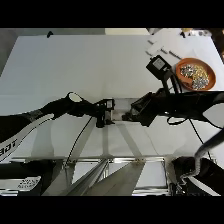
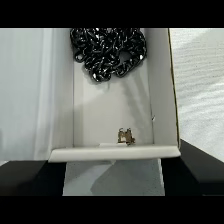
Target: Fold the box and place the chain.
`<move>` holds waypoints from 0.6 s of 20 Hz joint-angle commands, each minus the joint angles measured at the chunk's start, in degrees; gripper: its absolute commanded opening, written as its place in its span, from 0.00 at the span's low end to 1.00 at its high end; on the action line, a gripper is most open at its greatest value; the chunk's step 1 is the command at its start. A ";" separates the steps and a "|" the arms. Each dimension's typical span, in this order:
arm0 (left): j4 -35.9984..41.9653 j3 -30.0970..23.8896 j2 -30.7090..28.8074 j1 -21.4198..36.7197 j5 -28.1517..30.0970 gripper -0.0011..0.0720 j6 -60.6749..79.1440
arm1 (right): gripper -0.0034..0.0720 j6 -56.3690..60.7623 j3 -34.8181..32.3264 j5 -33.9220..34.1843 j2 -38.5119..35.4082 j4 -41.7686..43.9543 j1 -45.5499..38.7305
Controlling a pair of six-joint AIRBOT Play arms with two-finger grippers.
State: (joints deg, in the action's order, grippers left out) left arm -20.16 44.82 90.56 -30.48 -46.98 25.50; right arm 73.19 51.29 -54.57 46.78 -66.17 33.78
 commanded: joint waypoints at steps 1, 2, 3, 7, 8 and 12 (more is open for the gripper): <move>-0.02 0.04 -0.04 0.02 0.00 0.06 0.00 | 0.07 -0.22 0.04 1.99 4.46 0.52 1.64; -0.02 0.04 -0.04 0.02 0.00 0.06 0.00 | 0.07 -0.22 0.04 1.97 6.45 0.50 1.64; -0.02 0.04 -0.04 0.02 0.02 0.06 0.00 | 0.07 -0.22 0.04 1.90 8.59 0.52 1.64; -0.02 0.04 -0.04 0.02 0.00 0.06 0.00 | 0.16 -0.68 0.02 1.64 17.35 0.50 1.64; -0.02 0.04 -0.04 0.02 0.00 0.06 0.00 | 0.23 -1.57 0.02 1.49 19.06 0.50 1.64; -0.02 0.04 -0.04 0.02 0.00 0.06 0.00 | 0.23 -3.28 0.04 0.92 21.11 0.07 1.60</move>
State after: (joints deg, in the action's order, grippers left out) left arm -20.18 44.82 90.56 -30.48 -46.98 25.50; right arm 71.57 51.29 -53.01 65.95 -65.89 35.33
